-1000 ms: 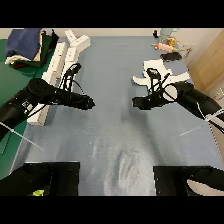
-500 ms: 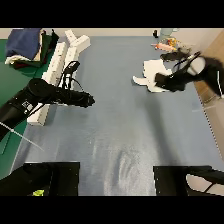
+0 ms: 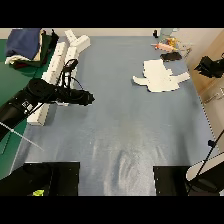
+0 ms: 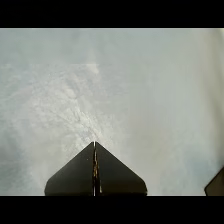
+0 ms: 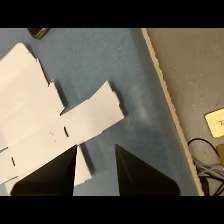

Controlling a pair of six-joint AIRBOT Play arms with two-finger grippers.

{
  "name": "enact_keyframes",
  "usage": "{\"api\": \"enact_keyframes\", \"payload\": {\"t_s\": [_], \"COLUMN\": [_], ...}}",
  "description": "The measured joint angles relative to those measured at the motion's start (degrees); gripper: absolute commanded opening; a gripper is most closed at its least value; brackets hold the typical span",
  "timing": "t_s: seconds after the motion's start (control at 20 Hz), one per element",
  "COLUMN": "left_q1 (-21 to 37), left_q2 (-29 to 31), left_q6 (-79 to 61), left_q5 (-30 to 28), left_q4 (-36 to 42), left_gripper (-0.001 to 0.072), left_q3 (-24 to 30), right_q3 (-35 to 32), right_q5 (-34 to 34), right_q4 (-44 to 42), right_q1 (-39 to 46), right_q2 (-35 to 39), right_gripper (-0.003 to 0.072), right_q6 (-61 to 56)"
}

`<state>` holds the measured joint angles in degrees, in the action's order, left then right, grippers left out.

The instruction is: Fold the box.

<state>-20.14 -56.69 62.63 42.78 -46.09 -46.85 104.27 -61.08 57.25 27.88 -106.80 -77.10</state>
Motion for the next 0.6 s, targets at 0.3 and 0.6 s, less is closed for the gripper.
{"api": "enact_keyframes", "payload": {"t_s": [0.3, 0.6], "left_q1": [0.0, 0.0], "left_q2": [0.0, 0.0], "left_q6": [0.0, 0.0], "left_q5": [-2.9, -3.7], "left_q4": [0.0, 0.0], "left_gripper": [0.0015, 0.0015], "left_q3": [0.0, 0.0], "right_q3": [10.1, 12.2], "right_q5": [0.5, 0.2], "right_q4": [-7.2, -11.5], "right_q1": [1.9, 2.1], "right_q2": [-13.6, -17.8], "right_gripper": [0.0384, 0.0241], "right_q6": [8.8, 14.6]}}
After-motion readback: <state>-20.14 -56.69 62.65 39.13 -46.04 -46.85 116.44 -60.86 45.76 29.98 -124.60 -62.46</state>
